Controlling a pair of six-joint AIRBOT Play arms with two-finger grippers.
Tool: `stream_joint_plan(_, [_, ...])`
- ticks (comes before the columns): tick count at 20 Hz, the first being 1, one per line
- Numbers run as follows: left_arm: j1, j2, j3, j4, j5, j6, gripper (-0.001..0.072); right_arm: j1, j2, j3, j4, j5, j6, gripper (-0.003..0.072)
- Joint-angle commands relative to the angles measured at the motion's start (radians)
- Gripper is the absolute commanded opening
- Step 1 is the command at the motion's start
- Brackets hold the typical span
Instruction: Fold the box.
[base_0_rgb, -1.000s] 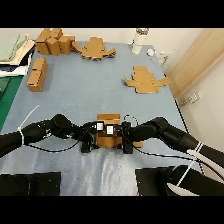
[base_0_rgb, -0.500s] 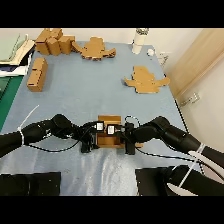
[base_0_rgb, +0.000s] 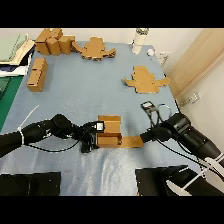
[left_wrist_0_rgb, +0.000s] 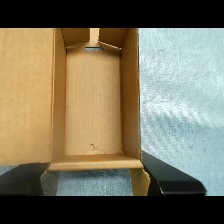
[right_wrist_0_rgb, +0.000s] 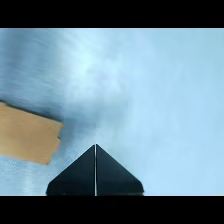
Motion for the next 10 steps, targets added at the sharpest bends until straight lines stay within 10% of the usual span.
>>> stream_joint_plan(1, [0.0,0.0,0.0,0.001,0.0,0.001,0.0527,-0.151,-0.029,-0.061,0.245,0.014,0.098,0.0])
stream_joint_plan(10, [0.0,0.0,0.0,0.001,0.0,0.001,0.0527,-0.203,-0.042,-0.075,0.438,0.049,-0.033,-0.0001])
